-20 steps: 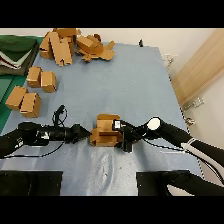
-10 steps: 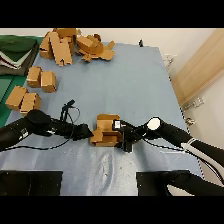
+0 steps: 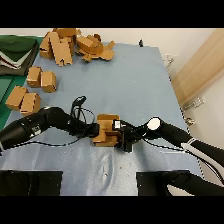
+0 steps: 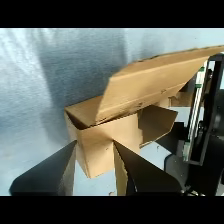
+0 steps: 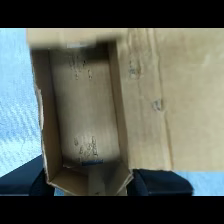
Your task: Fold the box.
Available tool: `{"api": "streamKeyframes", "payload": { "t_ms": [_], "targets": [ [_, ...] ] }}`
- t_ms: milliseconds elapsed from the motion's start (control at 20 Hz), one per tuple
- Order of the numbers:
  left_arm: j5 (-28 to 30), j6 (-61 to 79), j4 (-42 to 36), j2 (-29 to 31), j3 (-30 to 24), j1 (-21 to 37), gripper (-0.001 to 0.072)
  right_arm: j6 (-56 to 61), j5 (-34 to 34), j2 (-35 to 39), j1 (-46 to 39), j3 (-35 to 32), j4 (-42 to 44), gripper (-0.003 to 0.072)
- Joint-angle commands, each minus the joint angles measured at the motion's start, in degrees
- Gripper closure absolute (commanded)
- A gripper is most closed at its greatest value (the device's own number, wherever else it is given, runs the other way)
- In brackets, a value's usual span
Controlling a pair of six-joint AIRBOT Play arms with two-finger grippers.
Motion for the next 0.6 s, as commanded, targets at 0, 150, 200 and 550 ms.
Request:
{"api": "streamKeyframes", "payload": {
  "t_ms": [0,150,200,550],
  "targets": [
    [1.9,-9.1,6.1,-3.8,3.4,-5.8,0.0342,0.0,0.0,0.0,0.0,0.0,0.0,0.0245],
    [-1.9,-16.9,13.8,-5.9,6.4,-9.0,0.0343,0.0,0.0,0.0,0.0,0.0,0.0,0.0245],
    [-4.2,-20.2,16.5,-5.8,7.0,-9.6,0.0343,0.0,0.0,0.0,0.0,0.0,0.0,0.0246],
    [-13.7,-29.3,25.2,-6.8,11.4,-12.3,0.0342,0.0,0.0,0.0,0.0,0.0,0.0,0.0245]
  ]
}}
